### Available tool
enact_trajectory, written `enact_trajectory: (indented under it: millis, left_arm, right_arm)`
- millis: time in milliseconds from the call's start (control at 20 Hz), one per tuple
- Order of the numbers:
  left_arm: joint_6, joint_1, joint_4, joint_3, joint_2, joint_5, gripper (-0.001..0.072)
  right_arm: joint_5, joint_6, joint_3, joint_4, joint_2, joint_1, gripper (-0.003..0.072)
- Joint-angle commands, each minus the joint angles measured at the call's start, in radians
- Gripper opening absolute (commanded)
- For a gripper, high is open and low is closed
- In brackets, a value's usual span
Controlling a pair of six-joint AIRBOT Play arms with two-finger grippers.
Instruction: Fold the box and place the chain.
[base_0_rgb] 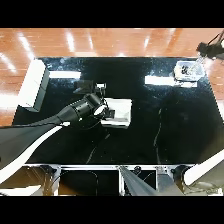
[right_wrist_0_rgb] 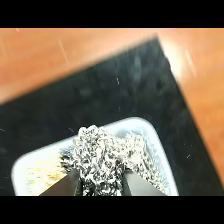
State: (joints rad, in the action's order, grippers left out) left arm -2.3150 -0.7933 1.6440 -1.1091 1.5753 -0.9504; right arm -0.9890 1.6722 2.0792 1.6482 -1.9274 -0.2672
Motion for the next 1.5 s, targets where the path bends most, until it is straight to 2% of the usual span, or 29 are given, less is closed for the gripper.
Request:
enact_trajectory:
  millis: [0, 400, 850, 1050, 1250, 1350, 1450]
  left_arm:
    - [0.004, -0.001, 0.0, 0.0, 0.0, 0.005, 0.0017]
    - [0.008, -0.002, 0.0, 0.0, 0.0, 0.008, 0.0017]
    - [0.008, -0.002, -0.002, 0.0, 0.0, 0.011, 0.0017]
    - [0.008, -0.002, -0.003, 0.0, 0.0, 0.011, 0.0017]
    - [0.008, -0.002, -0.005, 0.0, 0.0, 0.008, 0.0017]
    - [0.008, -0.002, -0.005, 0.0, 0.0, 0.009, 0.0017]
    - [0.008, -0.002, -0.005, 0.0, 0.0, 0.012, 0.0017]
  right_arm:
    - [-0.023, -0.02, 0.0, -0.003, 0.143, 0.008, 0.0029]
    - [-0.078, -0.02, 0.0, -0.028, 0.472, 0.057, 0.003]
    - [-0.121, -0.08, 0.0, -0.021, 0.769, 0.23, 0.003]
    - [-0.238, -0.093, -0.006, -0.048, 0.867, 0.373, 0.003]
    - [-0.414, -0.117, -0.111, -0.147, 0.948, 0.533, 0.003]
    - [-0.426, -0.116, -0.194, -0.236, 0.967, 0.613, 0.003]
    - [-0.386, -0.116, -0.271, -0.338, 0.965, 0.699, 0.003]
